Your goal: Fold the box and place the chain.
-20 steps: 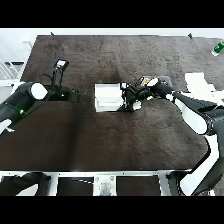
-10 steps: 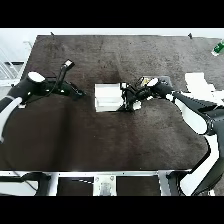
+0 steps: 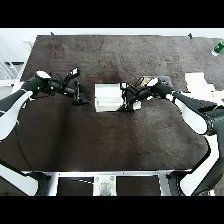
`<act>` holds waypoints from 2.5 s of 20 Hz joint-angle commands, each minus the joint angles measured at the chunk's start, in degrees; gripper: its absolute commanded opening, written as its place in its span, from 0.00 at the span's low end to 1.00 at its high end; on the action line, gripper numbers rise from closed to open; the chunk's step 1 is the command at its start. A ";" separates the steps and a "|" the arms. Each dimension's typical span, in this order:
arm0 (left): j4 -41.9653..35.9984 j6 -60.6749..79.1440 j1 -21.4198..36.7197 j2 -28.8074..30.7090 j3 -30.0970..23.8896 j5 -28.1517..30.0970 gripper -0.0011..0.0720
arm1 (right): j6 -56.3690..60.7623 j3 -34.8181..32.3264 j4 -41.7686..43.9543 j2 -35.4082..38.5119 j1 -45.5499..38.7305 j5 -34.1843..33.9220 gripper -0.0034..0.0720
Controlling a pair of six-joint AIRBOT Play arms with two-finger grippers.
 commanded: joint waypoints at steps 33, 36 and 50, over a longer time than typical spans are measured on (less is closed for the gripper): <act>0.02 10.71 -4.52 -4.26 -0.42 2.01 1.00 | 0.00 -0.02 0.02 -0.04 0.04 0.02 0.71; 2.05 10.23 -6.36 -4.26 -0.42 4.59 0.99 | 0.00 -0.02 0.02 -0.04 0.02 0.02 0.71; 3.06 8.33 -9.81 -5.09 -0.42 12.41 0.99 | 0.02 -0.02 0.02 -0.04 0.02 0.02 0.71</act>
